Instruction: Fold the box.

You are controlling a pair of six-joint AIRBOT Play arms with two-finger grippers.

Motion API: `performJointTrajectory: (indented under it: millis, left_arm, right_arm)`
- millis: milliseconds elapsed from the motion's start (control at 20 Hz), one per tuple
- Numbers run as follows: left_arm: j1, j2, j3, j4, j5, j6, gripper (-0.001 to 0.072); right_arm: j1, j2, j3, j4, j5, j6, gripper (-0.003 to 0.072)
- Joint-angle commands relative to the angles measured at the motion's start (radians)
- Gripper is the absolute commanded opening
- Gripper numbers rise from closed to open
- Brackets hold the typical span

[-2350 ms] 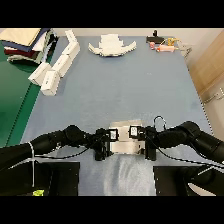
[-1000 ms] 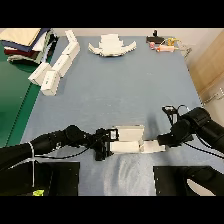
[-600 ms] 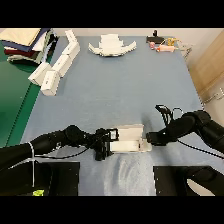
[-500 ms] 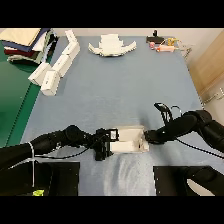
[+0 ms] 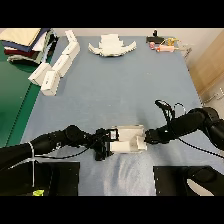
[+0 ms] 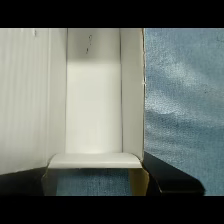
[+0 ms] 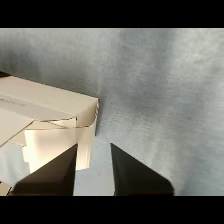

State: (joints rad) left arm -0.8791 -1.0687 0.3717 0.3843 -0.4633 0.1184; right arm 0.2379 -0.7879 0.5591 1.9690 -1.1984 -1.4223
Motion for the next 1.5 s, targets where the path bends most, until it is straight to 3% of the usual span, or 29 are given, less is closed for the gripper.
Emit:
performJointTrajectory:
  millis: [0, 200, 450, 650, 850, 950, 1000, 1300, 1350, 1450]
  left_arm:
    - [0.000, 0.000, 0.000, 0.000, 0.000, 0.000, 0.0527]
    - [0.001, 0.000, 0.000, 0.000, 0.000, 0.000, 0.0527]
    - [0.001, 0.000, 0.000, 0.000, 0.000, 0.000, 0.0527]
    - [0.000, 0.000, 0.000, 0.000, 0.000, 0.000, 0.0527]
    - [0.000, 0.000, 0.000, 0.000, 0.000, 0.000, 0.0527]
    - [0.000, 0.000, 0.000, 0.000, 0.000, 0.000, 0.0527]
    - [0.001, 0.000, 0.000, 0.000, 0.000, 0.000, 0.0527]
    - [0.000, 0.000, 0.000, 0.000, 0.000, 0.000, 0.0527]
    - [0.001, 0.000, 0.000, 0.000, 0.000, 0.000, 0.0527]
    - [0.001, 0.000, 0.000, 0.000, 0.000, 0.000, 0.0527]
  right_arm:
    - [0.001, 0.002, -0.004, 0.026, -0.003, -0.002, 0.0456]
    - [0.016, -0.028, -0.032, 0.040, 0.024, -0.001, 0.0462]
    - [0.168, -0.078, -0.006, -0.026, 0.117, 0.085, 0.0419]
    - [0.329, -0.183, 0.092, -0.223, 0.072, 0.321, 0.0393]
    - [0.492, -0.294, 0.201, -0.400, -0.059, 0.567, 0.0393]
    - [0.541, -0.354, 0.227, -0.441, -0.079, 0.632, 0.0376]
    - [0.552, -0.377, 0.232, -0.452, -0.079, 0.649, 0.0333]
    - [0.555, -0.420, 0.240, -0.454, -0.078, 0.709, 0.0331]
    - [0.555, -0.420, 0.240, -0.454, -0.078, 0.714, 0.0307]
    - [0.556, -0.420, 0.240, -0.453, -0.077, 0.715, 0.0088]
